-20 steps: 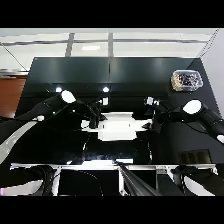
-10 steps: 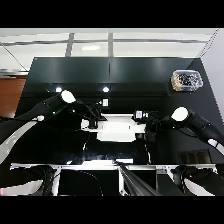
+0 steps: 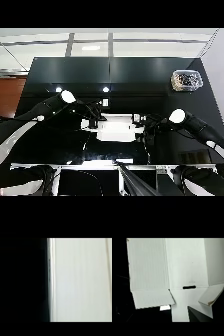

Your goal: Fold the box and place the chain.

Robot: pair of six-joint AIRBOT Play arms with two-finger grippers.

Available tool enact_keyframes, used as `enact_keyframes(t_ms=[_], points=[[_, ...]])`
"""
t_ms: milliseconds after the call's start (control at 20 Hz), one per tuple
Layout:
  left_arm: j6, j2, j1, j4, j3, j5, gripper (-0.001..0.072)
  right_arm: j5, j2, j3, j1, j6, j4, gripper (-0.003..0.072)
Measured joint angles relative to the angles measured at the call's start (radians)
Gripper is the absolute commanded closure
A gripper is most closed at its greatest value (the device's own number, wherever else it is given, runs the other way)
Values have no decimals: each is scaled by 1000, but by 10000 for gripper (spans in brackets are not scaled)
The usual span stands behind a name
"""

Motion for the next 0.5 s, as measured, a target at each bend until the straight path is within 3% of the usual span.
enact_keyframes(t_ms=[500], points=[[0,0,0,0,0,3,682,-92,0,-51,65,13,123,-13]])
